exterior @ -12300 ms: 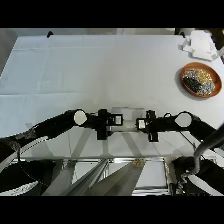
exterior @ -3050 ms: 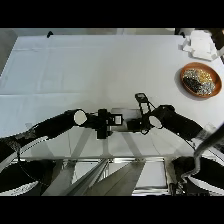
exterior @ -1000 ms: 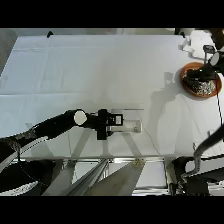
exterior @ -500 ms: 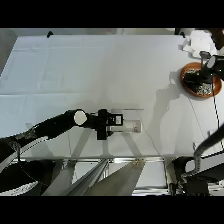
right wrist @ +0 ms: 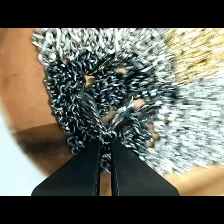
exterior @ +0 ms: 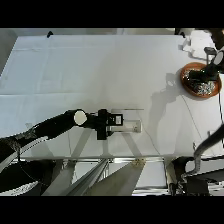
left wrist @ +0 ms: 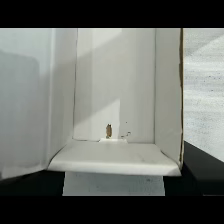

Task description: Fold the box and place the chain.

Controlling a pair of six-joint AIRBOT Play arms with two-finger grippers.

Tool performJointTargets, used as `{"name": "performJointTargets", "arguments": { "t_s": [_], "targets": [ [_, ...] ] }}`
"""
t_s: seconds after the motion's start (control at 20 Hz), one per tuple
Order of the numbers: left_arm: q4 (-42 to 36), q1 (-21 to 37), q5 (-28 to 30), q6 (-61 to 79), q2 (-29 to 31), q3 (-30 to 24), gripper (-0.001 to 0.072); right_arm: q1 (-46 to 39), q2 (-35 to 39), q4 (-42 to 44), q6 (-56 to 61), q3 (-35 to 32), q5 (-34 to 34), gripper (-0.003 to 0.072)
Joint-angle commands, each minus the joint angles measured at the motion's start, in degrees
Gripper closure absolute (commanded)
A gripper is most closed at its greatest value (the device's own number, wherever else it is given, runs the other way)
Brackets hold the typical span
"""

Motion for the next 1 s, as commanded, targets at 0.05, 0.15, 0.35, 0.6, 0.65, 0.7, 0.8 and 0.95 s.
{"name": "performJointTargets", "arguments": {
  "t_s": [0.05, 0.15, 0.35, 0.6, 0.65, 0.7, 0.8, 0.95],
  "targets": [
    [0.0, 0.0, 0.0, 0.0, 0.0, 0.0, 0.0362, 0.0, 9.5, 1.1, -4.7, 0.0, 0.3, 0.0669],
    [0.0, 0.0, 0.0, 0.0, 0.0, 0.0, 0.0362, 0.0, 14.9, 3.8, -10.2, 0.0, 1.7, 0.0669],
    [0.0, 0.0, 0.0, 0.0, 0.0, 0.0, 0.0362, 0.0, 25.0, 10.5, -17.1, 0.0, 7.5, 0.0669],
    [0.0, 0.0, 0.0, 0.0, 0.0, 0.0, 0.0362, 0.0, 34.7, 18.4, -20.8, 0.0, 16.9, 0.0669],
    [0.0, 0.0, 0.0, 0.0, 0.0, 0.0, 0.0362, 0.0, 36.2, 20.3, -21.2, 0.0, 18.4, 0.0669],
    [0.0, 0.0, 0.0, 0.0, 0.0, 0.0, 0.0362, 0.0, 37.8, 22.4, -21.9, 0.0, 20.3, 0.0669],
    [0.0, 0.0, 0.0, 0.0, 0.0, 0.0, 0.0362, 0.0, 40.0, 26.0, -22.4, 0.0, 24.0, 0.0669],
    [0.0, 0.0, 0.0, 0.0, 0.0, 0.0, 0.0362, 0.0, 40.6, 32.8, -22.4, -0.2, 33.4, 0.0670]
  ]
}}
